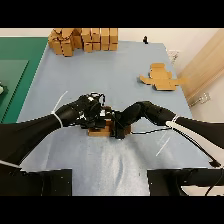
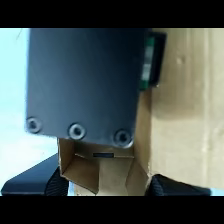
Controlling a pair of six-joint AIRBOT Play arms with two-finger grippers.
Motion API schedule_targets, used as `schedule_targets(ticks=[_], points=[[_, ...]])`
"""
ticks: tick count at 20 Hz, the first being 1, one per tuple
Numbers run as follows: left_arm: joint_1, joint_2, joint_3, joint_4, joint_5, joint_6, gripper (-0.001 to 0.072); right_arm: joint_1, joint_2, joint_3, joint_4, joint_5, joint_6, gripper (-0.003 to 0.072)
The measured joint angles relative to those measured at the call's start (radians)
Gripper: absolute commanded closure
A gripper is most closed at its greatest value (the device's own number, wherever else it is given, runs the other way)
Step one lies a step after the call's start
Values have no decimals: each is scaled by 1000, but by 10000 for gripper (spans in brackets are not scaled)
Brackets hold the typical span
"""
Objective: Fold the box.
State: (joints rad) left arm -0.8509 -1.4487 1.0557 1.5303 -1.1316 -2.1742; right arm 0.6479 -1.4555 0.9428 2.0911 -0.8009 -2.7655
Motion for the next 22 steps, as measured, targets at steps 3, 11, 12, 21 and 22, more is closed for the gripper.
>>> schedule_targets(ticks=[3, 11, 12, 21, 22], points=[[-9, -34, 43, 6, -55, -43, 699, 0, 0, 0, 0, -3, 8, 603], [-16, -57, 95, 6, -119, -80, 694, 1, -3, 0, -1, 6, -3, 604], [-18, -57, 96, 10, -125, -85, 693, 1, -3, 0, 0, 6, -4, 604], [-22, -63, 99, 35, -159, -97, 428, 2, -3, 1, -4, 13, -1, 604], [-22, -66, 100, 34, -158, -98, 567, 2, -3, 1, -4, 12, -1, 603]])
